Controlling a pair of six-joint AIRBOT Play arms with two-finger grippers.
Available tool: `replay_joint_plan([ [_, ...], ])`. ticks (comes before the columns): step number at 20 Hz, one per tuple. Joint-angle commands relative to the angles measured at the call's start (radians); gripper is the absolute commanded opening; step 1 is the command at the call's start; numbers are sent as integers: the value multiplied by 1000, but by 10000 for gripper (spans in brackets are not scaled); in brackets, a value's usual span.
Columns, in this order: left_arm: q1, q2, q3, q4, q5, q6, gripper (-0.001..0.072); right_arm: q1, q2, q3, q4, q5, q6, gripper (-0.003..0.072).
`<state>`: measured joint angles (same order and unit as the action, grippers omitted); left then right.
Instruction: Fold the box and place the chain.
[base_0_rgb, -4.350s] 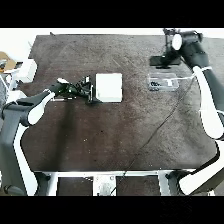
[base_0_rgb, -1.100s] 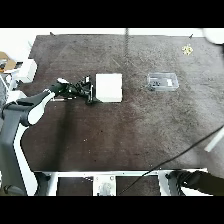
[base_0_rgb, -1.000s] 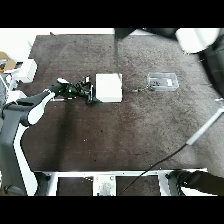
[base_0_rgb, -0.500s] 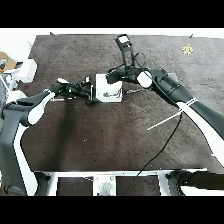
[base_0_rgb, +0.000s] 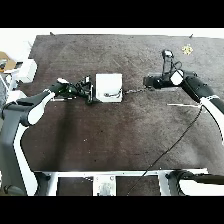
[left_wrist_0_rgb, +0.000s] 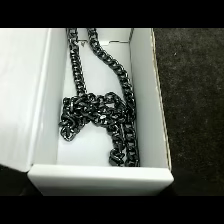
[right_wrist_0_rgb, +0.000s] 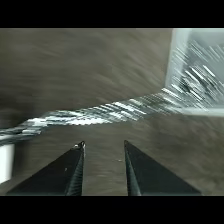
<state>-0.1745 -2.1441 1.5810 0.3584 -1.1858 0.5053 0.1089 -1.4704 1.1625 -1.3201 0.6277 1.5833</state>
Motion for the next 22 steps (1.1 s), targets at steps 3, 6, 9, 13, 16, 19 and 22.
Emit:
replay_joint_plan([
  [3,1,1,1,0,0,0,293,-66,-134,-35,138,-148,34,304],
  [6,1,1,1,0,0,0,292,-61,-180,-35,193,-216,33,303],
  [9,1,1,1,0,0,0,293,-43,-184,-35,197,-276,34,255],
  [13,1,1,1,0,0,0,292,-40,-195,-35,223,-296,38,50],
  [16,1,1,1,0,0,0,292,-38,-172,-35,225,-237,48,3],
  [19,1,1,1,0,0,0,293,-23,-70,-35,225,-178,12,2],
  [22,1,1,1,0,0,0,292,49,125,-34,225,-207,-50,3],
])
